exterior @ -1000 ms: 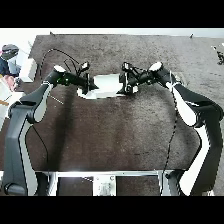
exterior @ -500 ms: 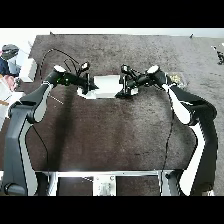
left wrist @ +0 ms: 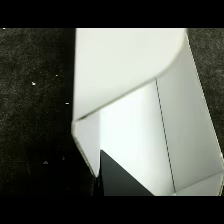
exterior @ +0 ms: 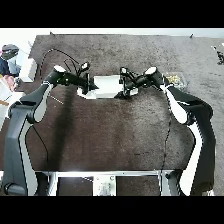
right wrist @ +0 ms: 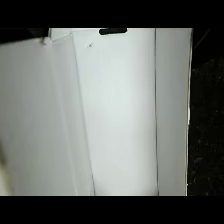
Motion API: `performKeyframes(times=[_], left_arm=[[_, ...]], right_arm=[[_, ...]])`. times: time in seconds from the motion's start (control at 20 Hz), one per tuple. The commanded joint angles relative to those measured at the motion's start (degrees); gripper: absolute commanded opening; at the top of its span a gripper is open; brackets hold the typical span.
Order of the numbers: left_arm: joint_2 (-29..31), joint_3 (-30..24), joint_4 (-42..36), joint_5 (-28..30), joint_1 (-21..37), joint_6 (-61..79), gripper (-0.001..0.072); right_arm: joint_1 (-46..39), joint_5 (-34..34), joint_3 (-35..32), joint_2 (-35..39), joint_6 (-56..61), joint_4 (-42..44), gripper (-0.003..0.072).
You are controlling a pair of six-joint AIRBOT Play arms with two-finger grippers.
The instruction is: Fold the box and place the chain.
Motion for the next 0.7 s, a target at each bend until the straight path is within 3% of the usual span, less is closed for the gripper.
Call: performKeyframes(times=[0.0, 0.65], left_arm=[[0.0, 0.0, 0.0, 0.07, -0.02, 0.0, 0.0011], [0.0, 0.02, 0.0, 0.09, -0.02, 0.0, 0.0011]], right_arm=[[0.48, -1.14, 0.07, -0.07, -0.72, -1.46, 0.0673], [-0.74, 0.07, 0.07, -0.07, 4.42, -2.49, 0.0662]])
